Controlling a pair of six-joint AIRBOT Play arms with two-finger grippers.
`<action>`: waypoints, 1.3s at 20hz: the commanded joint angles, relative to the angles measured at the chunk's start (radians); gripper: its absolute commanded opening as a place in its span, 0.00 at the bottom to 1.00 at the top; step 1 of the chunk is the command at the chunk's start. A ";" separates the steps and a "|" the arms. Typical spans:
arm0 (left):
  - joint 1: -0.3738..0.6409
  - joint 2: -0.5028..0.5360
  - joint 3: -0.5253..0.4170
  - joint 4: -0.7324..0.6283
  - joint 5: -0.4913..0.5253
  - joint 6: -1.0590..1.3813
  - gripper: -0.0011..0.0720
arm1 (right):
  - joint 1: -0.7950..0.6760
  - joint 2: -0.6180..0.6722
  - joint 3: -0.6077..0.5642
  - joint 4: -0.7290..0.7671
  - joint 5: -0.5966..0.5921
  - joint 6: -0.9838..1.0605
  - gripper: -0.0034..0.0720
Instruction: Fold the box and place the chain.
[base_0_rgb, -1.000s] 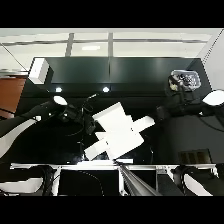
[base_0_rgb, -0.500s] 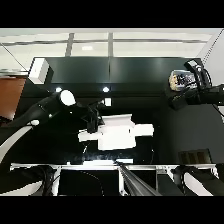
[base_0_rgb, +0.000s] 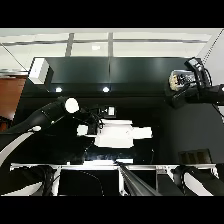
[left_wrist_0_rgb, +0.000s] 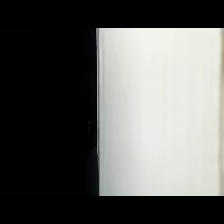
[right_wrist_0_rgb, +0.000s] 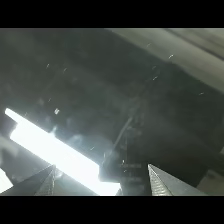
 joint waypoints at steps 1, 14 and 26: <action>-0.002 0.001 -0.002 0.023 -0.034 0.002 0.05 | 0.059 0.000 -0.084 0.009 0.052 -0.159 0.98; -0.002 0.003 -0.057 0.022 0.037 -0.042 0.05 | 0.312 0.000 -0.246 0.063 -0.047 -0.282 0.98; -0.002 0.006 -0.035 0.022 -0.018 -0.042 0.05 | 0.491 0.000 -0.350 0.059 -0.090 -0.441 0.98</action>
